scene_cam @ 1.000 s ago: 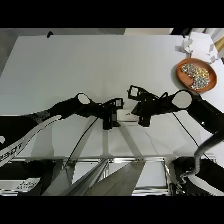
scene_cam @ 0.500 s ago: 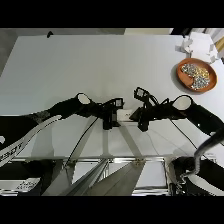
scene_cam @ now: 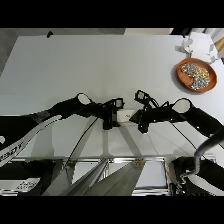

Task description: Fold the box and place the chain.

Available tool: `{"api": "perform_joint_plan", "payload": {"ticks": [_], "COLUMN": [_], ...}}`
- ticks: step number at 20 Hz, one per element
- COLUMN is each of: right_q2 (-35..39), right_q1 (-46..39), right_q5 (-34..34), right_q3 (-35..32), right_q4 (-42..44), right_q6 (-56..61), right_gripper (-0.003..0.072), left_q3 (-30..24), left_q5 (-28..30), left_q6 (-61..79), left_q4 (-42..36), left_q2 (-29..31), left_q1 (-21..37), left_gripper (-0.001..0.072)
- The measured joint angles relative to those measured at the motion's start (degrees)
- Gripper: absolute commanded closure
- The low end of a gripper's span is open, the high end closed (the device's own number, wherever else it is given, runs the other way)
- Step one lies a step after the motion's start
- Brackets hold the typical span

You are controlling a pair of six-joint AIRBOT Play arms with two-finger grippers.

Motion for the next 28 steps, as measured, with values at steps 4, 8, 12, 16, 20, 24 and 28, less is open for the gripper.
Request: {"api": "perform_joint_plan", "payload": {"ticks": [4,8,12,16,20,24,28], "right_q2": [0.0,0.9,5.5,12.0,17.0,18.6,17.8], "right_q1": [0.0,0.0,0.0,0.0,-1.1,-7.7,-20.3], "right_q5": [-1.1,-2.2,-3.0,-3.3,3.0,20.0,25.9], "right_q3": [-1.1,-1.4,-0.5,2.2,4.3,4.9,5.1], "right_q4": [0.0,-0.7,-3.2,-8.1,-27.3,-39.8,-45.1], "right_q6": [0.0,0.0,0.7,9.7,33.5,49.7,56.6], "right_gripper": [0.0674,0.0671,0.0671,0.0671,0.0673,0.0671,0.0671], "left_q3": [0.0,0.0,0.0,0.0,0.0,0.0,0.0], "left_q5": [0.0,0.0,0.0,0.0,-0.1,-0.1,-0.1], "left_q6": [0.0,-0.1,-0.4,-0.3,-0.2,-0.1,-0.1], "left_q4": [0.0,-0.1,-0.3,-0.3,-0.2,-0.1,-0.1], "left_q2": [0.0,0.0,0.0,0.0,0.0,0.0,0.0], "left_q1": [0.0,0.0,0.0,0.0,0.0,0.0,0.0], "left_gripper": [0.0503,0.0503,0.0503,0.0503,0.0503,0.0503,0.0503]}}
